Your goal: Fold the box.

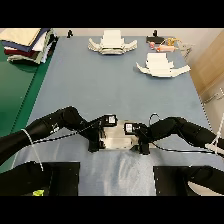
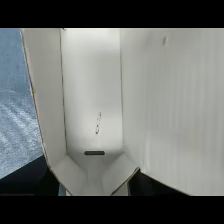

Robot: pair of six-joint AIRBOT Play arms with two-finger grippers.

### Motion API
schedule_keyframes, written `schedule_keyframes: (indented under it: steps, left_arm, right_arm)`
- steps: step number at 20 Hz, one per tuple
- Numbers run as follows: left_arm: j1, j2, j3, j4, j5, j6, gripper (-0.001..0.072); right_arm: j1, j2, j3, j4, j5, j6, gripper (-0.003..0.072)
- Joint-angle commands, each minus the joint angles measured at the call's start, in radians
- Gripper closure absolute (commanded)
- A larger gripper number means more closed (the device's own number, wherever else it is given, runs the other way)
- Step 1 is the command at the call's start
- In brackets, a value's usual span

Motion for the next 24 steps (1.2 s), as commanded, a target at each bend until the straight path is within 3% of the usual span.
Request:
schedule_keyframes:
  steps: [1, 2, 7, 13, 15, 18, 20, 24]
  left_arm:
    - [0.0, 0.046, 0.01, 0.021, -0.009, -0.042, 0.0584]
    - [0.0, 0.069, 0.018, 0.042, -0.016, -0.064, 0.0677]
    - [0.0, 0.175, 0.03, 0.231, -0.024, -0.346, 0.0695]
    - [0.003, 0.399, 0.041, 0.537, -0.121, -0.82, 0.0695]
    - [0.051, 0.45, 0.035, 0.582, -0.158, -0.996, 0.0695]
    - [0.204, 0.446, 0.003, 0.544, -0.213, -1.151, 0.0695]
    - [0.306, 0.415, -0.038, 0.402, -0.208, -1.123, 0.0695]
    - [0.335, 0.321, -0.15, 0.178, -0.165, -1.025, 0.0695]
  right_arm:
    - [0.0, 0.0, 0.0, 0.0, 0.0, 0.001, 0.0241]
    - [0.0, 0.0, 0.0, 0.0, 0.0, 0.001, 0.0241]
    - [0.0, 0.0, 0.0, 0.0, 0.0, 0.001, 0.0241]
    - [0.0, 0.0, 0.0, 0.0, 0.0, 0.001, 0.0241]
    - [0.0, 0.0, 0.0, 0.0, 0.0, 0.001, 0.0241]
    - [0.0, 0.0, 0.0, 0.0, 0.0, 0.001, 0.0241]
    - [0.0, 0.0, 0.0, 0.0, 0.0, 0.001, 0.0241]
    - [0.0, 0.0, 0.0, 0.0, 0.0, 0.001, 0.0241]
